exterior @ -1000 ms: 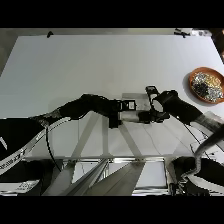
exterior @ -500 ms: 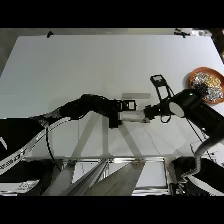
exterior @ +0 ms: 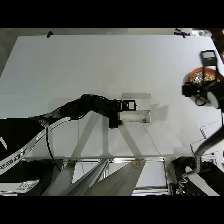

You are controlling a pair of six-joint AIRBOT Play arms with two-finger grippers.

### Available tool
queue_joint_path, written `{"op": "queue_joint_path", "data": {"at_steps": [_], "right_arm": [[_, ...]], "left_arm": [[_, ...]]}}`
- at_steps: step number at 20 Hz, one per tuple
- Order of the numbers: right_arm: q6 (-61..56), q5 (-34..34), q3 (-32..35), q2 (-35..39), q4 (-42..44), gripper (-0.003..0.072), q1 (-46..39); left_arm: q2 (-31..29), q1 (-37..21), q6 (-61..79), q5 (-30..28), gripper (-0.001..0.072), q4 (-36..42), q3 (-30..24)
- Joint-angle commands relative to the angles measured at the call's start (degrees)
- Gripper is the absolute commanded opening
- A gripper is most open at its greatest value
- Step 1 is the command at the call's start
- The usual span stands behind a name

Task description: Fold the box and place the chain.

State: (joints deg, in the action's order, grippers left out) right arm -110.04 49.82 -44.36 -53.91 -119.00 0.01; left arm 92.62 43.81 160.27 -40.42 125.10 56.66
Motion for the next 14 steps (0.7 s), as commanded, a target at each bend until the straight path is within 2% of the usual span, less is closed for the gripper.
{"op": "queue_joint_path", "data": {"at_steps": [1,2,4,5,10,14], "right_arm": [[4.09,-10.69,-0.04,-6.60,3.10,0.0577,-17.27],[5.81,-13.31,-0.07,-8.68,4.87,0.0571,-19.61],[6.62,-18.34,-0.57,-12.90,5.25,0.0509,-22.38],[6.62,-19.10,-1.88,-15.52,5.49,0.0509,-23.19],[6.64,-15.85,-11.45,-29.05,5.46,0.0510,-23.65],[7.08,-15.54,-14.91,-34.18,5.60,0.0499,-23.65]], "left_arm": [[0.04,-0.02,0.00,0.00,0.0275,-0.02,-0.02],[0.04,-0.02,0.02,0.00,0.0275,-0.02,-0.02],[0.04,-0.02,0.00,-0.02,0.0275,-0.02,-0.02],[0.04,-0.02,0.00,-0.02,0.0275,-0.02,-0.02],[0.04,-0.02,0.00,-0.02,0.0275,-0.02,-0.02],[0.04,-0.02,0.00,-0.02,0.0275,-0.02,-0.02]]}}
